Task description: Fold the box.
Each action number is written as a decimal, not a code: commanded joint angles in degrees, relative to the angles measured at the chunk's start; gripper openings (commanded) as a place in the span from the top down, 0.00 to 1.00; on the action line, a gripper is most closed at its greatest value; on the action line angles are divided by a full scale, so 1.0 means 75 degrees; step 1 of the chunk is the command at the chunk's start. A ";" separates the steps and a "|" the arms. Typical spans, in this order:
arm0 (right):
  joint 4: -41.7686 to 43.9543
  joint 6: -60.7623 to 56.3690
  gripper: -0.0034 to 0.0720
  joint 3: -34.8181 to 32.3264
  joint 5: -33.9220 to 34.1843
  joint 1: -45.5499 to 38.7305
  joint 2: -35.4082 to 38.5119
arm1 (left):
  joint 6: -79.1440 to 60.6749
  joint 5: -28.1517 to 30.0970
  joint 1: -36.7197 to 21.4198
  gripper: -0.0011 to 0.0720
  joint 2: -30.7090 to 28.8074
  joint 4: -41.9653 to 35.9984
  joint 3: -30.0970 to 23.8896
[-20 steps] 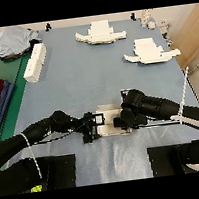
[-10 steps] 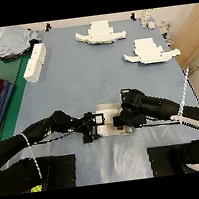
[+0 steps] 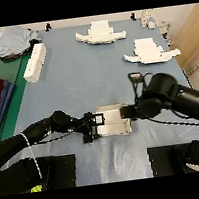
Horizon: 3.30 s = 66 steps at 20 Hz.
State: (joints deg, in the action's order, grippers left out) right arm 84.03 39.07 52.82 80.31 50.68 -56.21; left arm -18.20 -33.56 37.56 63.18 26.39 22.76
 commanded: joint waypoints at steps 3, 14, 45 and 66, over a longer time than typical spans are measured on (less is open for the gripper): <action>-0.0216 0.1926 0.95 -0.0597 0.0519 -0.2028 0.0679 | 0.0000 0.0000 -0.0006 0.41 0.0003 0.0000 -0.0003; 0.8480 1.0643 0.95 -0.0606 0.0367 -0.6828 -0.3296 | 0.0000 -0.0003 -0.0006 0.41 0.0003 0.0000 -0.0003; 0.6767 1.4682 0.74 -0.3622 -0.5362 -0.1542 0.1629 | 0.0000 0.0003 -0.0006 0.41 0.0003 0.0000 -0.0003; 0.6755 1.7261 0.19 -0.3614 -0.5627 -0.0877 0.1623 | 0.0000 0.0003 -0.0006 0.41 0.0003 0.0000 -0.0003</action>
State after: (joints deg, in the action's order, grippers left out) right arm 134.74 165.36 25.78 38.33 44.01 -44.01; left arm -18.20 -33.54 37.56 63.18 26.37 22.76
